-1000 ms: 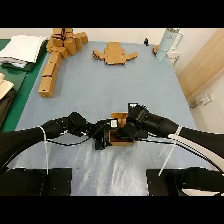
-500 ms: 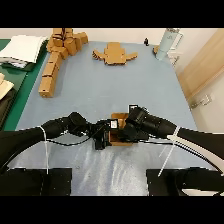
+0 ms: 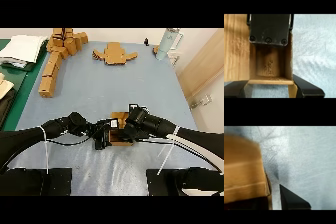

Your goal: Fold the box.

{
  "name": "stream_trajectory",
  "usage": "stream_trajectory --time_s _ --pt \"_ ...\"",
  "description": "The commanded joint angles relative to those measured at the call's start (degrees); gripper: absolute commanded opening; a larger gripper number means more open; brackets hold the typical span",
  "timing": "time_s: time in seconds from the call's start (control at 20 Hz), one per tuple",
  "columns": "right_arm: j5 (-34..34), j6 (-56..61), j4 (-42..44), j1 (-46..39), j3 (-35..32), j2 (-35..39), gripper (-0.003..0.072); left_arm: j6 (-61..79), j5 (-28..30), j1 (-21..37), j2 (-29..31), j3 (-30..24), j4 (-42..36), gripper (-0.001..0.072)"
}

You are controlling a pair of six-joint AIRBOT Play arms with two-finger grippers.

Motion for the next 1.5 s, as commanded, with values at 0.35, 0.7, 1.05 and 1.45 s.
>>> stream_trajectory --time_s 0.35,0.7,1.05,1.45 --pt "-4.8 -0.6 -0.5 0.0 0.8 9.6 0.0375 0.1 0.0 0.0 0.0 0.0 0.1 0.0523" --pt "-9.4 -4.5 -3.8 -3.3 0.8 16.3 0.0248 0.1 0.0 0.0 0.0 0.0 0.0 0.0523" --pt "7.9 -36.1 14.4 -31.0 0.8 8.9 0.0005 0.1 0.0 0.0 0.0 0.0 0.0 0.0523" --pt "-1.8 -82.6 64.9 -45.9 4.7 -11.3 0.0005 0.2 0.0 0.0 0.0 0.0 0.0 0.0523"
